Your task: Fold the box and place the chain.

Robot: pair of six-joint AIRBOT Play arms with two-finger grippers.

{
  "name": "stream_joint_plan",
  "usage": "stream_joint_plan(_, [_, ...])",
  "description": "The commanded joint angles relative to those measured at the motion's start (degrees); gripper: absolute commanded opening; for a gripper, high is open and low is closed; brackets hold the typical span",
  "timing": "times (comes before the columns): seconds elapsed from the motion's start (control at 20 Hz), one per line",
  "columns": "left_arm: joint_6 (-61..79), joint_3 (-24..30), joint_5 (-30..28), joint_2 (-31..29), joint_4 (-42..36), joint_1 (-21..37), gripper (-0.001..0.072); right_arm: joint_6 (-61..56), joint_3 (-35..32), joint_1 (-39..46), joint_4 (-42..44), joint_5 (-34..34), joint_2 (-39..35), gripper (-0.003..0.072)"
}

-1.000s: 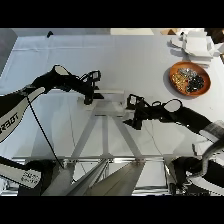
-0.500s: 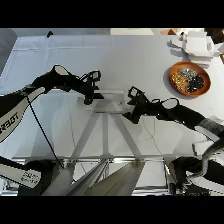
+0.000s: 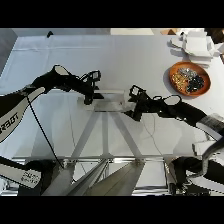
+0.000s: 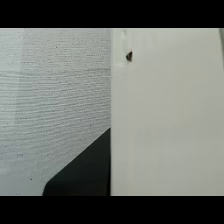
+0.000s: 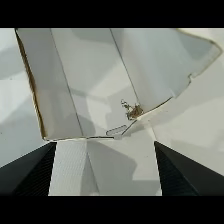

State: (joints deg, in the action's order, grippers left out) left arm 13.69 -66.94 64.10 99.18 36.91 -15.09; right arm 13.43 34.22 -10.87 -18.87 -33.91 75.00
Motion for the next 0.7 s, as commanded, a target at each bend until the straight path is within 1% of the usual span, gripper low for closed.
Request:
stream_joint_plan(0.0, [0.02,0.02,-0.02,0.02,0.0,-0.02,0.0011,5.7,0.07,0.52,3.54,-2.27,1.92,0.0691])
stream_joint_plan(0.05, [0.02,0.02,-0.02,0.02,0.02,-0.02,0.0011,7.76,0.07,0.98,6.4,-3.3,2.89,0.0691])
stream_joint_plan(0.15, [0.02,0.02,-0.02,0.02,0.0,-0.02,0.0011,9.81,0.07,1.4,10.97,-2.71,4.2,0.0691])
stream_joint_plan(0.35, [0.02,0.02,-0.02,0.02,-0.02,-0.02,0.0011,14.47,0.07,2.29,12.13,-2.47,4.31,0.0691])
stream_joint_plan(0.65, [0.02,0.02,-0.02,0.02,0.0,-0.02,0.0011,24.11,0.09,4.11,19.5,-6.01,4.31,0.0691])
